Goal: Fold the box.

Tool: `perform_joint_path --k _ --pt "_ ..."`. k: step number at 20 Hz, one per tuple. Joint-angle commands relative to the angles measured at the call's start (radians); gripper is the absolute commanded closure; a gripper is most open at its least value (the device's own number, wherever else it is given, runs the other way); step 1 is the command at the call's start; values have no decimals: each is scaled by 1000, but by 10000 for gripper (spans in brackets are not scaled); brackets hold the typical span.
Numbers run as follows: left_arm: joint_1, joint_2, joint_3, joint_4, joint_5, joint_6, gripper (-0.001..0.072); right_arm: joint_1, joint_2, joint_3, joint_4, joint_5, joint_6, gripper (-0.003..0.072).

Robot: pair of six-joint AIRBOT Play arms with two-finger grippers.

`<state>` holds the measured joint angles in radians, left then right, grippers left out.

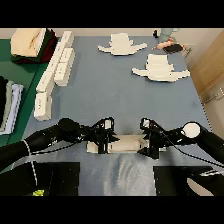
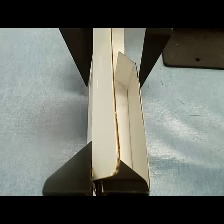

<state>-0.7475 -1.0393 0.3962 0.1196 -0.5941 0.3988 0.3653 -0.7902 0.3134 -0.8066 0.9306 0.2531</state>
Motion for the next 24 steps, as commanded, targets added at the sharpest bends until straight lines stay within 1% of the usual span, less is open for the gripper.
perform_joint_path --k 1,4,7,13,18,24 --pt "0 0 0 0 0 0 692 -4 -2 -6 -24 -23 -18 -16" --pt "0 0 0 0 0 0 692 -4 -5 -8 -23 -15 -57 -16" --pt "0 0 0 0 0 0 692 -5 -38 -8 -1 -18 -166 -16" --pt "0 0 0 0 0 0 692 -17 -127 -8 109 -24 -342 -16" --pt "0 0 0 0 0 0 692 -17 -151 -30 140 -32 -385 -15" --pt "0 0 0 0 0 0 692 -17 -151 -39 160 -49 -385 -15"
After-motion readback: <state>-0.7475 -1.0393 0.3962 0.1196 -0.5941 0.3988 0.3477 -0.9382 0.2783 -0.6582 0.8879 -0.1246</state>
